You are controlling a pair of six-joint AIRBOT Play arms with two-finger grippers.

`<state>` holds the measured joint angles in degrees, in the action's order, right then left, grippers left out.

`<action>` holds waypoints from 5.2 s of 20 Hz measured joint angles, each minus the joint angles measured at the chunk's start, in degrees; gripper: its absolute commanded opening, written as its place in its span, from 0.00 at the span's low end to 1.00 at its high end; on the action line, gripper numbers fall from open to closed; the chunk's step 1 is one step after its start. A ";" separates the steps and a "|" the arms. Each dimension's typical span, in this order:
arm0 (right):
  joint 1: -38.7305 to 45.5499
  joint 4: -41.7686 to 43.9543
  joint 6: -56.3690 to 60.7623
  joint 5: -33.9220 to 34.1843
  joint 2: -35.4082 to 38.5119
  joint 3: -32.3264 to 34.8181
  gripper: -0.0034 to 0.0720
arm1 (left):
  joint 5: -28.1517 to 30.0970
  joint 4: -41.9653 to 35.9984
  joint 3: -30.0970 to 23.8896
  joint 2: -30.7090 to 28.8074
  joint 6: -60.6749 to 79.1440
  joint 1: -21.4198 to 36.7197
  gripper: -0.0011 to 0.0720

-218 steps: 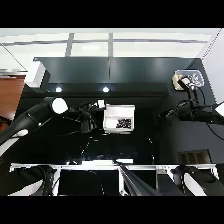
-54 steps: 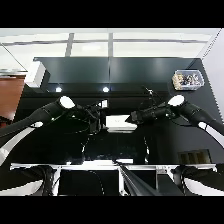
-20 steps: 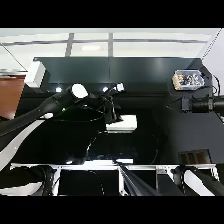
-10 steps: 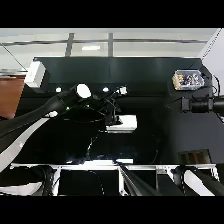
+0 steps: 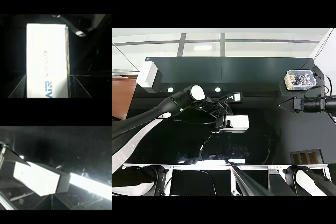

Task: Fold the box and place the chain.

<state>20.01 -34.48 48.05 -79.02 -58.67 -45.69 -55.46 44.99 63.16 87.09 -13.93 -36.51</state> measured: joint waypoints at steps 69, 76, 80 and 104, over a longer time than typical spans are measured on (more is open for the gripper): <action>0.00 -0.04 1.01 4.13 0.00 0.00 0.07 | 12.39 26.29 -0.96 -2.89 -41.97 65.07 0.56; 0.00 -0.04 1.01 4.17 0.00 0.00 0.07 | 10.01 28.26 2.84 -2.14 -43.08 64.19 1.00; 0.00 1.40 0.83 2.89 0.00 0.00 0.06 | 0.74 29.09 8.83 -5.97 -43.43 63.41 0.93; -0.07 -11.17 -7.87 34.51 9.53 4.28 0.07 | 9.14 29.20 -29.73 -58.86 -60.00 36.50 0.05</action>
<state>19.94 -45.65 40.18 -44.51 -49.15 -41.41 -46.33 74.19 33.43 28.23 -73.93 -0.01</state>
